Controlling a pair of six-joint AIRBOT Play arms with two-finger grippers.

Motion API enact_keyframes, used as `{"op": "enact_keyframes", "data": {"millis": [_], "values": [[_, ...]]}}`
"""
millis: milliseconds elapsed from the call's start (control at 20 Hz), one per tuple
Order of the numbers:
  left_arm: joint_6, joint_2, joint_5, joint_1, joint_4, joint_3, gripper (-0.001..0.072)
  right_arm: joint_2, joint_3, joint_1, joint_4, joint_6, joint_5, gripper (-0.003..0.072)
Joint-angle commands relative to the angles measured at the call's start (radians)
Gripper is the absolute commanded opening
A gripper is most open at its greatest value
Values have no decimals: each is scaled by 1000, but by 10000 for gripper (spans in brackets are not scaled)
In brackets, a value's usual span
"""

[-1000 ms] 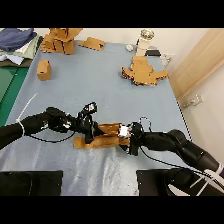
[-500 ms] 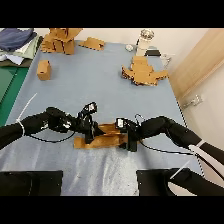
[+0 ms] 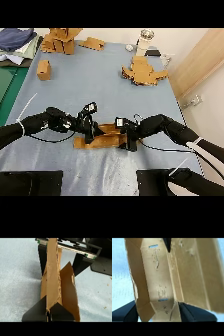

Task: Fold the box.

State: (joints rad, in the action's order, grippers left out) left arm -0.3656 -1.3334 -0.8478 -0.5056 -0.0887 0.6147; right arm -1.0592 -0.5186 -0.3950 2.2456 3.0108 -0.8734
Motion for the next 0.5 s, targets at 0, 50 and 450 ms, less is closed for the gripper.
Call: {"op": "enact_keyframes", "data": {"millis": [0,50,450], "values": [[0,0,0,0,0,0,14,-2,0,-6,2,0,63,696],[0,0,0,0,0,0,14,-2,0,-11,-3,0,74,696],[0,0,0,0,0,0,14,-19,1,-62,-68,0,71,606]]}}
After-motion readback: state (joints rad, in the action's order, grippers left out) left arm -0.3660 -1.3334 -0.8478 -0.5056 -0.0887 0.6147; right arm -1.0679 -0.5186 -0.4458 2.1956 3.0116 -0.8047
